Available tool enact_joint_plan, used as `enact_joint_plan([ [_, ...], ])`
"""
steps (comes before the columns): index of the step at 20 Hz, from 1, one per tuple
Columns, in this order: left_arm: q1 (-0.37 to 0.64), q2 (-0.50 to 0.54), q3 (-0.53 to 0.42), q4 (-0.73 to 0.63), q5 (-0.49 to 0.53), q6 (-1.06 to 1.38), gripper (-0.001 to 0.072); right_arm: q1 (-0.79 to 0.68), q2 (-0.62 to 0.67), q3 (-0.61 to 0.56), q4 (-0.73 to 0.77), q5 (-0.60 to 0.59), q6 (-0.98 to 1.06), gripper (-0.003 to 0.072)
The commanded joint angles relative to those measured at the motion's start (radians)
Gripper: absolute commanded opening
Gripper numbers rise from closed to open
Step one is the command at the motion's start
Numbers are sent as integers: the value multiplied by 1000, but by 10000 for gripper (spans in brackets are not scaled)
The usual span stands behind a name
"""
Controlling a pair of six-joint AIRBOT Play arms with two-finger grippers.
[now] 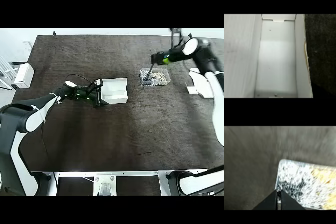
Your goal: Fold the box and place the chain.
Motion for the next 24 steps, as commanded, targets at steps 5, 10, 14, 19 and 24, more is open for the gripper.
enact_joint_plan([
  [5,0,1,0,0,0,0,470,78,355,1,-127,-50,0,9],
  [10,0,1,0,0,1,0,470,188,508,1,-129,-113,-27,10],
  [14,0,0,0,0,1,0,470,298,542,1,-128,-111,-68,10],
  [19,0,0,0,0,1,0,470,379,542,-18,-127,-64,-66,10],
  [24,0,1,0,0,1,0,470,450,538,-126,-106,-82,-41,10],
])
